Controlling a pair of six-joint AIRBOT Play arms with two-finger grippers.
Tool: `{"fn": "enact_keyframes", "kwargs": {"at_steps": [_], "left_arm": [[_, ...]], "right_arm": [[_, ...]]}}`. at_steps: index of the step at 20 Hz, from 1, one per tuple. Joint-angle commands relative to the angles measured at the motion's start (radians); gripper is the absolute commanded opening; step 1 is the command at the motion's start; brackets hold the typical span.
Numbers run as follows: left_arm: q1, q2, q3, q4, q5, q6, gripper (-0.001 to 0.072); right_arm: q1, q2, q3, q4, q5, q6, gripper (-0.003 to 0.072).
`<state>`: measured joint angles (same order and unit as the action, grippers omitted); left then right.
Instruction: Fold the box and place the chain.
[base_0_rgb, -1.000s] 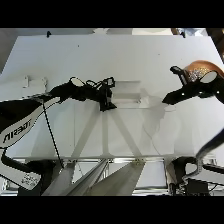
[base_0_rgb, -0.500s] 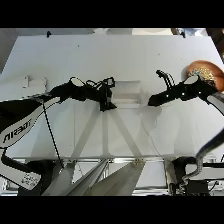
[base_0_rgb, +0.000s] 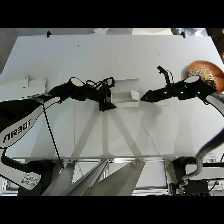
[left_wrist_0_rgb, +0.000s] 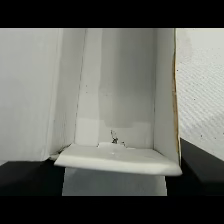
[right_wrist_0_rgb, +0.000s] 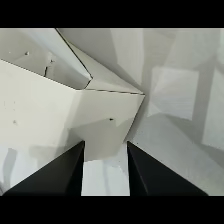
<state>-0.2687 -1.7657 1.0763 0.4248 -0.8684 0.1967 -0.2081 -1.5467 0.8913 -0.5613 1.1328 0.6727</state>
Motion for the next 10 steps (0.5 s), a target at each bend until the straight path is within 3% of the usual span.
{"fn": "enact_keyframes", "kwargs": {"at_steps": [1, 10], "left_arm": [[-0.001, 0.000, 0.000, -0.001, 0.000, 0.000, 0.0019], [-0.001, 0.000, 0.000, -0.002, 0.001, 0.000, 0.0019]], "right_arm": [[0.001, 0.012, 0.000, 0.006, -0.009, -0.001, 0.0175], [-0.031, 0.052, 0.000, -0.021, -0.036, 0.008, 0.0185]]}}
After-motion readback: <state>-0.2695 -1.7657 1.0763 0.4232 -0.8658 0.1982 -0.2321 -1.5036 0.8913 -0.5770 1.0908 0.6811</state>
